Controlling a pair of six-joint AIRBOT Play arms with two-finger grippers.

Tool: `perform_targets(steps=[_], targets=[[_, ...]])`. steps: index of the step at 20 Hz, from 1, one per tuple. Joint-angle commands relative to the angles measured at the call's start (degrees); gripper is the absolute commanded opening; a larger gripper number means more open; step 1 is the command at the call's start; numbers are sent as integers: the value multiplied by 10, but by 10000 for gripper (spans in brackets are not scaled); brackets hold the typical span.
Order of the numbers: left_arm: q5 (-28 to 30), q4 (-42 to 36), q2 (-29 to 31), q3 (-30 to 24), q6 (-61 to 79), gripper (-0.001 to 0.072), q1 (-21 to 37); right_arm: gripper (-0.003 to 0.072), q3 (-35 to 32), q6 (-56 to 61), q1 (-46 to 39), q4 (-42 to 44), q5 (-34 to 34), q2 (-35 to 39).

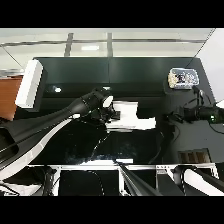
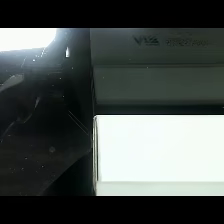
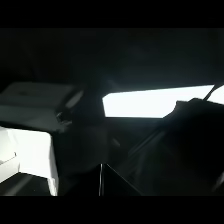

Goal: Fold the box and place the chain.

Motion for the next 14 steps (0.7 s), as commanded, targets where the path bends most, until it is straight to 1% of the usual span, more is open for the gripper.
perform_targets(steps=[1,3,7,9,11,13,14], targets=[[2,1,-1,0,0,28,0,11,-42,58,-26,17,27,-40],[2,1,-5,0,0,28,0,11,-43,38,27,38,17,-68],[1,-4,-10,0,0,28,0,11,-43,23,116,77,-38,-99],[1,-4,-10,0,0,28,0,12,-43,-15,148,116,-37,-100],[1,-4,-10,0,0,28,0,12,-42,-25,169,137,-37,-100],[1,-4,-10,0,0,28,0,12,-31,-47,176,147,-17,-100],[-1,-4,-10,0,0,28,0,12,-19,-60,176,146,4,-100]])
